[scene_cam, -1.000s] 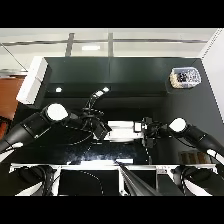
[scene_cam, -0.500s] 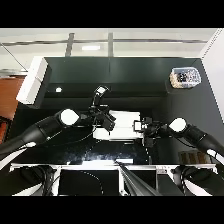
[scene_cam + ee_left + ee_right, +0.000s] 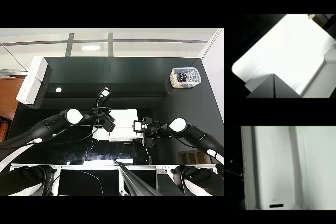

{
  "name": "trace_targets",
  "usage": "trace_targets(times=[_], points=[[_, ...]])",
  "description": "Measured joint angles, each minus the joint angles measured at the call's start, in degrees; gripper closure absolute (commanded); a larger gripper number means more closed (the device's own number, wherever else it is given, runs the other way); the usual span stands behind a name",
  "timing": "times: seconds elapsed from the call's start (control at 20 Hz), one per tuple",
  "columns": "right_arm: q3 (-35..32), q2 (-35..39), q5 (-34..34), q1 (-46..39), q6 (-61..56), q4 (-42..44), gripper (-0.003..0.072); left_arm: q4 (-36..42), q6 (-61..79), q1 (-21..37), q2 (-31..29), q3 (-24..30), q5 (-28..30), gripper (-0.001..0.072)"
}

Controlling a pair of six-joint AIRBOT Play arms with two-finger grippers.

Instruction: Fold the box and place the chain.

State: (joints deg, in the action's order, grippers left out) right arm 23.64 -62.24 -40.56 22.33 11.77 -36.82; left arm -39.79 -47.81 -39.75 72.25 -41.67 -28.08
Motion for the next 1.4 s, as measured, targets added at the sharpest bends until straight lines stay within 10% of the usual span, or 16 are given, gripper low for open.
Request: trace_targets(times=[0.4, 0.45, 0.5, 0.55, 1.4], points=[[0.00, 0.00, -0.04, 0.00, -0.87, -0.11, 0.0283, -14.95, 0.90, 7.19, -11.91, -1.79, -17.79, 0.0674], [0.00, 0.00, -0.04, 0.00, -0.90, -0.04, 0.0284, -16.52, 2.03, 7.69, -12.63, -1.64, -20.55, 0.0477], [0.00, 0.00, -0.04, 0.00, -0.94, 0.02, 0.0284, -17.55, 3.17, 8.02, -13.03, -1.22, -22.45, 0.0119], [0.00, 0.00, -0.04, 0.00, -1.01, 0.09, 0.0284, -18.14, 4.39, 8.28, -13.31, -0.66, -23.63, 0.0003], [-0.02, 0.00, -0.31, 0.00, -1.07, 0.39, 0.0284, -11.17, 24.98, 4.90, -5.73, 2.56, -17.97, 0.0017]])
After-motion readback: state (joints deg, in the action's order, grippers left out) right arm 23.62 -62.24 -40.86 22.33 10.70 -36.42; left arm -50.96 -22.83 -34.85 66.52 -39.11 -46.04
